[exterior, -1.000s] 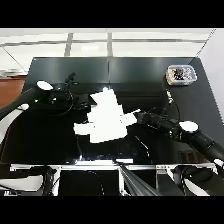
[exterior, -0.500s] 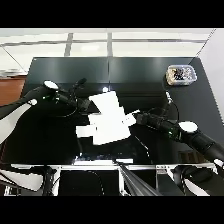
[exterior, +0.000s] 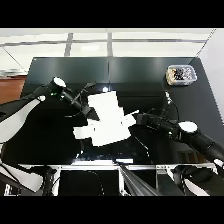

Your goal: Fold the box and place the chain.

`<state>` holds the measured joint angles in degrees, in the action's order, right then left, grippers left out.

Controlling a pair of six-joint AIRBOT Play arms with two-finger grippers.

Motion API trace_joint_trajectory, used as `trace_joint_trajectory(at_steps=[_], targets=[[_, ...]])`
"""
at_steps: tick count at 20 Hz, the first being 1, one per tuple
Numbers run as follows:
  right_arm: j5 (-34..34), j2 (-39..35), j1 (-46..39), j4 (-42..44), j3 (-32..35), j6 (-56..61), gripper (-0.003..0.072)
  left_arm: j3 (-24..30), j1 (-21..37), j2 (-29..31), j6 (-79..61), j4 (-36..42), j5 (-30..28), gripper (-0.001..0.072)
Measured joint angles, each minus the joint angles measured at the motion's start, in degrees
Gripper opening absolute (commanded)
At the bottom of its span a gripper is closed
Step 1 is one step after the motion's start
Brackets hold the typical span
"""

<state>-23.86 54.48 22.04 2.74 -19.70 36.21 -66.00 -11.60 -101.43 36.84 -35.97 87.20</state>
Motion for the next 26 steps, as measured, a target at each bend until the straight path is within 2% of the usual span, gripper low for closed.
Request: trace_joint_trajectory(at_steps=[2, 3, 4, 5, 7, 9, 13, 16, 20, 22, 26], targets=[[-0.11, 0.00, 0.00, -0.39, 0.00, 0.00, 0.0021, -1.20, 0.20, -1.38, -0.28, 0.55, 2.12, 0.0054], [-0.13, 0.00, 0.00, -0.83, 0.00, 0.00, 0.0194, -1.70, 0.42, -1.99, -0.35, 0.92, 2.89, 0.0027], [-0.15, 0.00, 0.00, -1.25, 0.00, 0.02, 0.0581, -2.05, 0.72, -2.49, -0.50, 1.20, 3.96, 0.0026], [-0.20, 0.00, -0.07, -1.70, 0.00, 0.02, 0.0709, -2.34, 1.05, -2.84, -0.59, 1.68, 4.66, 0.0024], [-0.96, 0.00, -1.22, -3.56, -0.42, 0.04, 0.0708, -2.64, 1.88, -3.21, -0.59, 1.75, 5.07, 0.0024], [-4.96, 0.00, -4.83, -9.46, -2.56, 0.13, 0.0703, -2.82, 2.56, -3.13, -0.44, 2.16, 5.51, 0.0022], [-22.40, 0.02, -15.45, -28.09, -11.80, 2.38, 0.0703, -1.55, 2.60, -0.55, -1.27, 2.58, 4.87, 0.0020], [-31.61, 0.00, -20.92, -39.54, -17.84, 3.21, 0.0703, 4.83, 1.70, 6.03, -6.03, 3.41, -0.59, 0.0023], [-32.87, 0.00, -22.45, -46.27, -20.79, 3.50, 0.0703, 13.75, 0.24, 14.40, -19.17, 6.29, -8.98, 0.0023], [-31.98, 0.07, -21.70, -48.30, -21.31, 3.21, 0.0703, 15.52, -1.46, 16.17, -27.43, 5.44, -12.46, 0.0023], [-31.52, 0.17, -19.54, -53.27, -21.40, 2.78, 0.0702, 16.39, -5.38, 17.57, -38.80, 3.34, -22.97, 0.0023]])
